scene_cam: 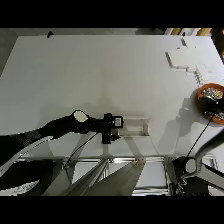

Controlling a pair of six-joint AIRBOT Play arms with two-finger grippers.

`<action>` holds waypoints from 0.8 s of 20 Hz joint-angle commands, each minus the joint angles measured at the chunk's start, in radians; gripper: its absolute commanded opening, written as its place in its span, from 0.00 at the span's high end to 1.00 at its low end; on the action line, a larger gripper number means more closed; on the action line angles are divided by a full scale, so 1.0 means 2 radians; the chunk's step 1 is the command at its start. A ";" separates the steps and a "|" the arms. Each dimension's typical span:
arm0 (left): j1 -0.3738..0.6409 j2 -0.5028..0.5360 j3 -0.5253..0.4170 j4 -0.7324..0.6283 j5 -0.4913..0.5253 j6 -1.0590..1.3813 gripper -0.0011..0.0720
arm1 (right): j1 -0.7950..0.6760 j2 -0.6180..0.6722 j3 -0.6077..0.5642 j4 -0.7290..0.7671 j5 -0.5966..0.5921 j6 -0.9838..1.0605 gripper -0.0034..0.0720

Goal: Fold the box and place the chain.

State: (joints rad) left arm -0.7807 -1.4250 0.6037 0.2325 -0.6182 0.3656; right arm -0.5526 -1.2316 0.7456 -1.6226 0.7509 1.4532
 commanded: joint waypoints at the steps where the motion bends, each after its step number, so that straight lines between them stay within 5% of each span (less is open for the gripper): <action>1: 0.000 0.000 0.000 0.000 0.000 0.000 0.51 | 0.026 0.048 0.000 0.006 0.022 -0.008 0.93; 16: 0.000 0.000 0.000 0.000 0.000 0.000 0.51 | 0.232 0.303 0.000 0.179 0.248 -0.076 0.93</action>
